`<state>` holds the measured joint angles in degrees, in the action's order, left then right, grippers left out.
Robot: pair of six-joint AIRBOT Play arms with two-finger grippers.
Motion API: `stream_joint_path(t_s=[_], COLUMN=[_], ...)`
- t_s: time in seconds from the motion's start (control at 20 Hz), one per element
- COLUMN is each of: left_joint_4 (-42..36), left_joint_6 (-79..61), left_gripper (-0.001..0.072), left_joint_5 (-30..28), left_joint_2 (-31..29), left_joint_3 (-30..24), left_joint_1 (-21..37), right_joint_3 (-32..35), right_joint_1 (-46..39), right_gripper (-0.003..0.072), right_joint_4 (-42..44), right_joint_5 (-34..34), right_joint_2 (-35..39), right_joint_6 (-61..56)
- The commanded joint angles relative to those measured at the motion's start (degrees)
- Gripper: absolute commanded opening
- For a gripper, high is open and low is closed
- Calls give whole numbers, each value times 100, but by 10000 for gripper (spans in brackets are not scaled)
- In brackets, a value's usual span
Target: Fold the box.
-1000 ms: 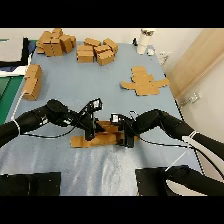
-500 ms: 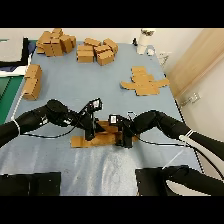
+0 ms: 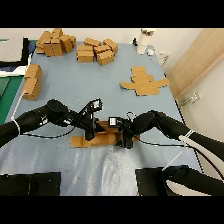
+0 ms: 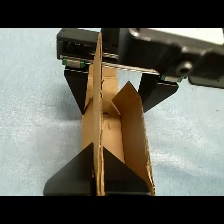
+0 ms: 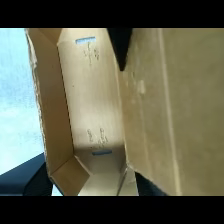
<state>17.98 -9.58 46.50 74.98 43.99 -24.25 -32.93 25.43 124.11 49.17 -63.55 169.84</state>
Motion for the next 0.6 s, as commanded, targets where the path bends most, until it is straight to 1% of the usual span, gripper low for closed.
stream_joint_path(t_s=[0.0, 0.35, 0.45, 0.55], left_joint_4=[0, 2, 2, 4], left_joint_6=[-2, 2, 2, 2], left_gripper=[13, 13, 14, 14], left_joint_5=[2, 0, -2, -2], left_joint_2=[-2, -2, 4, 11], left_joint_3=[0, 0, 0, 0], left_joint_1=[0, 0, 2, 4], right_joint_3=[-2, 39, 39, 39], right_joint_1=[4, 4, 7, 37], right_gripper=[704, 702, 637, 648], right_joint_4=[-83, -66, -66, -66], right_joint_5=[-122, -219, -212, -212], right_joint_2=[-4, -7, -7, -7], right_joint_6=[35, 105, 125, 125])
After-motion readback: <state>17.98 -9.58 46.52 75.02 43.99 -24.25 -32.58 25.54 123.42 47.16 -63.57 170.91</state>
